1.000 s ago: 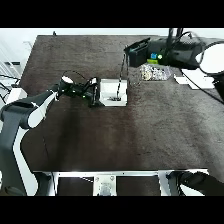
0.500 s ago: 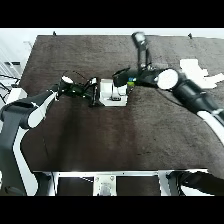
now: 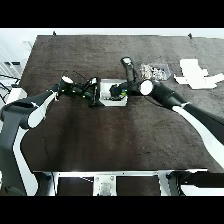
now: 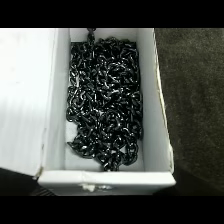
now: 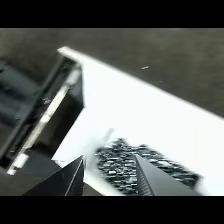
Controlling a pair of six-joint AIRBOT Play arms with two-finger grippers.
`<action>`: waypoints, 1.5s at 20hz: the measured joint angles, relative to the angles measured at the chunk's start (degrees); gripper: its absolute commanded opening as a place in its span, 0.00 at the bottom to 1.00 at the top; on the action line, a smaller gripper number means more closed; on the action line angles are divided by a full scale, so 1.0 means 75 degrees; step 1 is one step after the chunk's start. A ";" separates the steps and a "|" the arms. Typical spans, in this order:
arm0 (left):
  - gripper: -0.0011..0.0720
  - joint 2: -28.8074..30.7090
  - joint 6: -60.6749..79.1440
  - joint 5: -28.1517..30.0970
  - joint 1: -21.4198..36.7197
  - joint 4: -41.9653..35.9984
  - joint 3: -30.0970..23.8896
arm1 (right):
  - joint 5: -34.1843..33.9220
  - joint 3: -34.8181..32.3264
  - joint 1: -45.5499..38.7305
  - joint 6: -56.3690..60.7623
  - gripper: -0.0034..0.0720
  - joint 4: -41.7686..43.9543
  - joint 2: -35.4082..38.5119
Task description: Fold the box and place the chain.
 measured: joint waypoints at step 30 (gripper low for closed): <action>0.57 0.0000 -0.0003 0.0003 0.0000 -0.0003 0.0000 | 0.0361 0.2250 -0.2634 -0.0242 0.06 0.0542 -0.1524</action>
